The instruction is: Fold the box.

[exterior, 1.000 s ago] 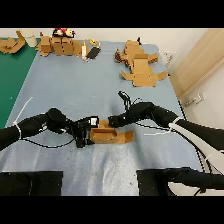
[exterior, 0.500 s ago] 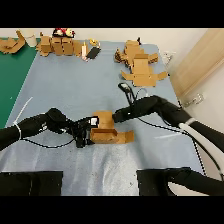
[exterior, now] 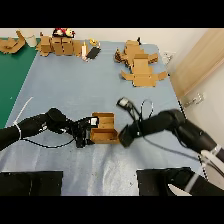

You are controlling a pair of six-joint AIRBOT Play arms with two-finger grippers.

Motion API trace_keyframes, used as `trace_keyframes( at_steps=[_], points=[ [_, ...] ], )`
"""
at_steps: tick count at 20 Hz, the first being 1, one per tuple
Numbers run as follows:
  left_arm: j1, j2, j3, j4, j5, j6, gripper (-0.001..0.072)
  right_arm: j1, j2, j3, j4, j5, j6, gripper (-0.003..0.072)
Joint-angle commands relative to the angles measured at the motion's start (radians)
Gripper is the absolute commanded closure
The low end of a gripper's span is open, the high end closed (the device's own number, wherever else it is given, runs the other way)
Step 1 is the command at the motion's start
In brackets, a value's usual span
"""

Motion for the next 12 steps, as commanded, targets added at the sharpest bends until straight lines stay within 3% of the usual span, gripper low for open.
trace_keyframes(
  at_steps=[1,2,3,6,12],
  points=[
    [0.000,0.001,0.001,0.000,0.000,0.000,0.0311,0.141,0.084,-0.126,-0.055,0.051,-0.102,0.0591],
    [0.000,0.001,0.001,0.000,0.000,0.000,0.0310,0.163,0.078,-0.139,-0.120,0.129,-0.117,0.0348],
    [0.000,0.001,0.001,0.000,0.000,0.000,0.0310,0.173,0.063,-0.140,-0.186,0.198,-0.130,0.0291],
    [0.000,0.001,0.001,0.000,0.000,0.000,0.0310,0.174,-0.015,-0.139,-0.333,0.396,-0.130,0.0291],
    [0.000,0.001,0.001,0.000,0.000,0.000,0.0311,0.175,-0.129,-0.102,-0.391,0.423,-0.202,0.0292]
  ],
)
